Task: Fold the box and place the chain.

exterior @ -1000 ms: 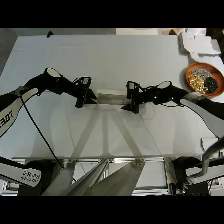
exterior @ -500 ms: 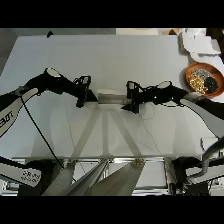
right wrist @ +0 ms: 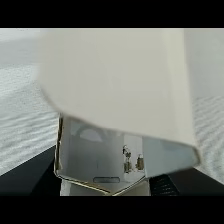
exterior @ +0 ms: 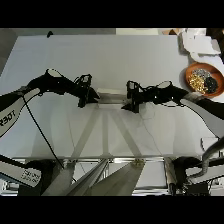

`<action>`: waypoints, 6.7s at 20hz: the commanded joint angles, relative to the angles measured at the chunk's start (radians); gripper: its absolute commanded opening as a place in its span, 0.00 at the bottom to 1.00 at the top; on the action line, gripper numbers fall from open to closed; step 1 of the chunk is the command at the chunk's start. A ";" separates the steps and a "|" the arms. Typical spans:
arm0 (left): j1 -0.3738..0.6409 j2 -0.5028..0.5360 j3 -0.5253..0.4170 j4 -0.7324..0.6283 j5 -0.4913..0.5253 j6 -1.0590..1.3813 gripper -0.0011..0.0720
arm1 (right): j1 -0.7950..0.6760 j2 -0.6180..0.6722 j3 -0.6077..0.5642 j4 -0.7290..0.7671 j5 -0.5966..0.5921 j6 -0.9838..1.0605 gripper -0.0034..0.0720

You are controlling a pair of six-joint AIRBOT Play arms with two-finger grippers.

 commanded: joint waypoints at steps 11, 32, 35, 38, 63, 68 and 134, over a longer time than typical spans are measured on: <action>-0.001 -0.002 0.000 -0.014 0.000 -0.007 0.08 | 0.000 0.000 0.001 0.000 0.002 0.000 0.53; 0.248 0.264 0.000 0.000 -0.118 -0.266 0.02 | 0.000 0.000 0.001 0.000 0.002 0.000 0.53; 0.343 0.287 0.000 0.007 -0.058 -0.667 0.02 | 0.000 0.000 0.001 0.000 0.002 0.000 0.53; 0.376 0.279 -0.006 0.145 0.013 -1.099 0.02 | 0.000 0.000 0.001 0.000 0.002 0.000 0.53; -0.006 0.147 -0.136 0.245 0.198 -1.468 0.03 | 0.000 0.000 0.001 0.000 0.002 0.000 0.53; 0.004 0.201 -0.136 0.209 0.232 -1.466 0.43 | 0.000 0.000 0.001 0.000 0.002 0.000 0.53; -0.128 0.235 -0.135 0.160 0.283 -1.586 0.87 | 0.000 0.000 0.001 0.000 0.002 0.000 0.53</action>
